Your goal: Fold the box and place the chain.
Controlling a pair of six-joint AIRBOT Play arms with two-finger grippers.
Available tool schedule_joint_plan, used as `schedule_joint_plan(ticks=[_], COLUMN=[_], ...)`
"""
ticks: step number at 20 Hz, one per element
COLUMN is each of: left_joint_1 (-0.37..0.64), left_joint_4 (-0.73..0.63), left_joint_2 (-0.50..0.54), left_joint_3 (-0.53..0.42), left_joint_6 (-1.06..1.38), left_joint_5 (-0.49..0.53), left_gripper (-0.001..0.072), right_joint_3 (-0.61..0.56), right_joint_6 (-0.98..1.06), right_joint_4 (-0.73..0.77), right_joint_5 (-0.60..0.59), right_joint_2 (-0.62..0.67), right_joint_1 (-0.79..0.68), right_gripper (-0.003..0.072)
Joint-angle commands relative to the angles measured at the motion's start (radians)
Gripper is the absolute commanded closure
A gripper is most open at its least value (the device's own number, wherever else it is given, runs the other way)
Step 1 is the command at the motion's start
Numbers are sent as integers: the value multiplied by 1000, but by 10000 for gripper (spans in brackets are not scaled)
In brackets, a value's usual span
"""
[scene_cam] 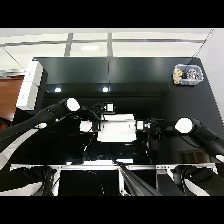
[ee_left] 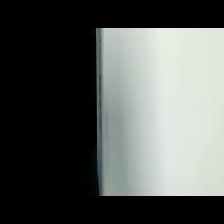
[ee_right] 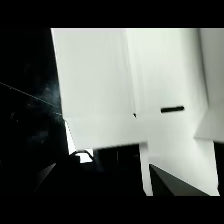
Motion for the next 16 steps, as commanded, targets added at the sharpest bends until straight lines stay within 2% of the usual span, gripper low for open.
schedule_joint_plan(ticks=[1, 8, 13, 16], left_joint_1=[0, 0, 0, 0], left_joint_4=[0, 0, 0, 0], left_joint_2=[0, 0, 0, 0], left_joint_3=[0, 0, 0, 0], left_joint_6=[4, 3, 3, 3], left_joint_5=[1, 1, 2, 2], left_gripper=[688, 688, 687, 687], right_joint_3=[0, 0, 0, 5], right_joint_6=[-97, -241, -257, -277], right_joint_4=[65, 156, 230, 287], right_joint_5=[-55, -70, -192, -189], right_joint_2=[-31, -86, -127, -127], right_joint_1=[39, 47, 79, 76], right_gripper=[-14, -14, -14, -14])
